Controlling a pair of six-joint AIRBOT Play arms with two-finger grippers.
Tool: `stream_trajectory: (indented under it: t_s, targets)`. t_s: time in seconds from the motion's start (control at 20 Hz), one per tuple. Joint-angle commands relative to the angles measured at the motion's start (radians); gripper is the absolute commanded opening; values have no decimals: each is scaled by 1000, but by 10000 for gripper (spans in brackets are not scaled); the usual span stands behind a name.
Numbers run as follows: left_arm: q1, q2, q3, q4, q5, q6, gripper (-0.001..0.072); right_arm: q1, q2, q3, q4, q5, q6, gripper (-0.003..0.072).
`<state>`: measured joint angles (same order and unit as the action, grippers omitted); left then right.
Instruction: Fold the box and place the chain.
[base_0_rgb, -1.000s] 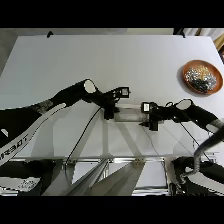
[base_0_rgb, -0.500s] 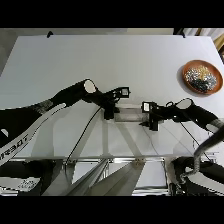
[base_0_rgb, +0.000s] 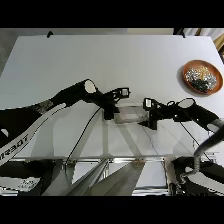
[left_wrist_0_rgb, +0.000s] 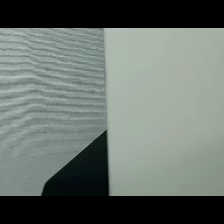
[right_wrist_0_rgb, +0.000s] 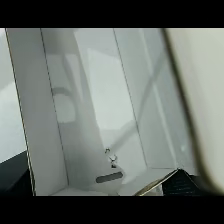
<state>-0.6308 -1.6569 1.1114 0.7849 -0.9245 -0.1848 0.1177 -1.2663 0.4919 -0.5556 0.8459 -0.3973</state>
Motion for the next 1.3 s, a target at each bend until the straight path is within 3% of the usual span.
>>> stream_trajectory:
  t_s: [0.0,0.1,0.3,0.8,0.9,1.1,1.15,1.2,1.25]
  targets:
    - [0,0,0,0,4,2,11,-12,-1,0,10,25,0,698]
    - [0,0,0,0,4,2,11,-12,-14,0,0,24,0,547]
    - [0,0,0,0,4,2,11,-12,-26,0,-17,11,-1,439]
    - [0,0,0,0,4,2,11,-12,-29,0,-50,7,0,442]
    - [0,0,0,0,4,2,11,-12,-29,0,-50,7,0,483]
    - [0,0,0,0,4,2,11,-12,-29,0,-50,6,0,485]
    - [0,0,0,0,4,2,11,-12,-29,0,-50,6,0,508]
    - [0,0,0,0,4,2,11,-12,-29,0,-50,6,-1,607]
    - [0,0,0,0,4,2,11,-12,-29,0,-49,7,0,632]
